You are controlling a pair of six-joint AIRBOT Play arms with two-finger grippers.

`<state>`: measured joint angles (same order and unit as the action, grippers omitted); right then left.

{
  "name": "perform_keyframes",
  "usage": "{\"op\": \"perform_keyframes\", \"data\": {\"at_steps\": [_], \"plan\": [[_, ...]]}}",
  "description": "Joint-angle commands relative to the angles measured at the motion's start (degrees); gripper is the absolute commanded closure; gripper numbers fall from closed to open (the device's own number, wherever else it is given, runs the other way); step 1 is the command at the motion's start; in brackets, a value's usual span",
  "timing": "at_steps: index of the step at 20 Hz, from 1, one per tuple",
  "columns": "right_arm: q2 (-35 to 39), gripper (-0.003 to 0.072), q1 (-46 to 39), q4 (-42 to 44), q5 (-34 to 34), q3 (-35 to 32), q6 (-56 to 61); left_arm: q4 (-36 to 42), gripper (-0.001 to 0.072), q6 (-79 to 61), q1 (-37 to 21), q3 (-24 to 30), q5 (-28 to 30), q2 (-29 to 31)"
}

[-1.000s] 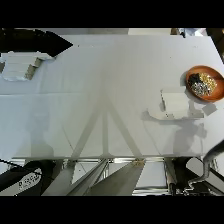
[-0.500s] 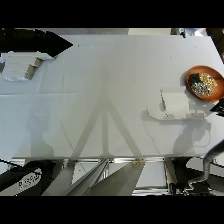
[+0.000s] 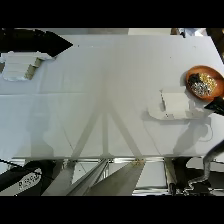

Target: Fold the box and place the chain.

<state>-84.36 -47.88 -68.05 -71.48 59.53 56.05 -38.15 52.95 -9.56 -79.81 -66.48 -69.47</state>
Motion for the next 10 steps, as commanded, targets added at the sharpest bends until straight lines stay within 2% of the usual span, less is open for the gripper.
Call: {"op": "perform_keyframes", "data": {"at_steps": [1,2,6,10], "plan": [[-2.8,0.0582,0.0,1.0,-0.8,0.0,-1.4,0.0,0.0008,0.0,0.0,0.0,0.0,0.0],[-2.8,0.067,0.0,1.0,-1.5,0.0,-2.8,0.0,0.0008,0.0,0.0,0.0,0.0,0.0],[-2.8,0.0669,0.0,3.6,-7.5,0.1,-7.6,0.0,0.0008,0.0,0.0,0.0,0.0,0.0],[-2.7,0.0669,0.6,17.4,-12.2,0.1,-13.7,0.0,0.0008,0.0,0.0,0.0,0.0,0.0]]}}
